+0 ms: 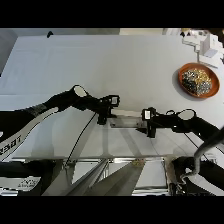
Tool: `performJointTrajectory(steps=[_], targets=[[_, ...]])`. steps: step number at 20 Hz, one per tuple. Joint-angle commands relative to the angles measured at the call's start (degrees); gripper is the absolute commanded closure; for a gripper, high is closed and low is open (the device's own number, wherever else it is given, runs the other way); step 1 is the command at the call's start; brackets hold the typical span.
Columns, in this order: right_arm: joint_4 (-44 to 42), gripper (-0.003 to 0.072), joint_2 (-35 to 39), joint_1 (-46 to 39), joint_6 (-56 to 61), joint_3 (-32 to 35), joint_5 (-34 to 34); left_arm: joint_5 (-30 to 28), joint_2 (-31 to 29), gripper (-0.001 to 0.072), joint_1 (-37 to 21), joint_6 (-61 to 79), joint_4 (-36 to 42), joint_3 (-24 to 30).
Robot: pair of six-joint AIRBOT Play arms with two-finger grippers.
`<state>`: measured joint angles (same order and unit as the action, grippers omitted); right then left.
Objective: Fold the box and place the chain.
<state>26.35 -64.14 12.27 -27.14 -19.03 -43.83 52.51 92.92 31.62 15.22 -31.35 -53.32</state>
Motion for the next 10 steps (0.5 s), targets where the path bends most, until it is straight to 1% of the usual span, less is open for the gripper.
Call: performJointTrajectory(steps=[1,2,3,4,5,8,10], targets=[[0.3,0.0176,-1.3,0.0,-0.3,0.0,1.6,-0.2,0.0,0.0699,0.0,0.0,0.0,0.0],[0.3,0.0215,-1.6,0.0,-0.4,0.0,1.7,-0.2,0.0,0.0699,0.0,0.0,0.0,0.0],[0.3,0.0236,-1.7,0.0,-0.4,0.0,2.0,-0.2,0.0,0.0699,0.0,0.0,0.0,0.0],[0.3,0.0237,-1.7,0.0,-0.4,0.0,2.4,-0.2,0.0,0.0699,0.0,0.0,0.0,0.0],[0.3,0.0285,-1.7,0.0,-0.4,0.0,2.7,-0.2,0.0,0.0699,0.0,0.0,0.0,0.0],[0.5,0.0302,-1.7,0.0,-0.4,0.0,2.7,-0.2,0.0,0.0699,0.0,0.0,0.0,0.0],[0.9,0.0356,-1.7,0.0,-0.4,0.0,2.7,-0.2,0.0,0.0699,0.0,0.0,0.0,0.0]])
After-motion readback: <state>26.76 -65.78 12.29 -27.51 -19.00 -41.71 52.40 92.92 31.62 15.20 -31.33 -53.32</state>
